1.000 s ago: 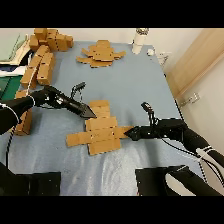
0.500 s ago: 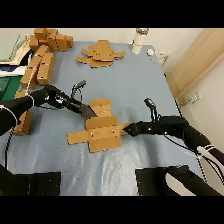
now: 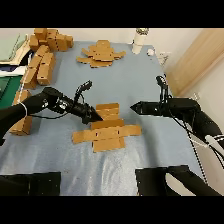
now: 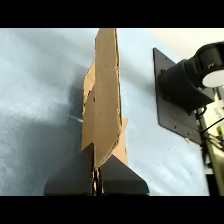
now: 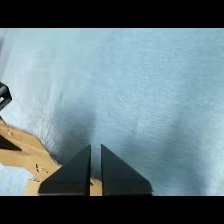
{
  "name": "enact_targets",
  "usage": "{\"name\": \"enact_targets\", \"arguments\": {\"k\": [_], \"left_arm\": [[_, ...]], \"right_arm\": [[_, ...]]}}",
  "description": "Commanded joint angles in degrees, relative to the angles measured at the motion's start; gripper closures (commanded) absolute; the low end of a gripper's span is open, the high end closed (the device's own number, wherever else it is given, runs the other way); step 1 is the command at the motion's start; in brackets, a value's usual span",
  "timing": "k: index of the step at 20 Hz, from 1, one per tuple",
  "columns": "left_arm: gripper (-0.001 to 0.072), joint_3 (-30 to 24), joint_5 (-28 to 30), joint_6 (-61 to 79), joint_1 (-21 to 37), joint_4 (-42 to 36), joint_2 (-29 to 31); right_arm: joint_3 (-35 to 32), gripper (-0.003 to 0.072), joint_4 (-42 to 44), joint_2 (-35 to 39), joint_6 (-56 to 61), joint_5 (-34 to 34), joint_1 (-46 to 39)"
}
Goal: Fold the box.
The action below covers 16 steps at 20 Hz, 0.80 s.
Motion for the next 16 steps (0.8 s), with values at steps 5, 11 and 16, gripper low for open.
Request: {"name": "enact_targets", "arguments": {"k": [5, 11, 16], "left_arm": [[0.0704, -6.5, 7.6, 13.0, -4.3, -3.6, 2.0], [0.0701, -8.1, 7.5, 15.2, -4.4, -5.3, 1.6], [0.0699, -8.1, 7.6, 15.0, -4.4, -4.8, 1.2]], "right_arm": [[1.2, 0.0602, 0.6, 0.0, 2.6, 0.6, 3.2], [1.2, 0.0601, 0.6, 0.0, 2.6, 2.5, 5.5], [1.2, 0.0606, 0.4, 0.0, 3.0, 3.2, 6.3]]}}
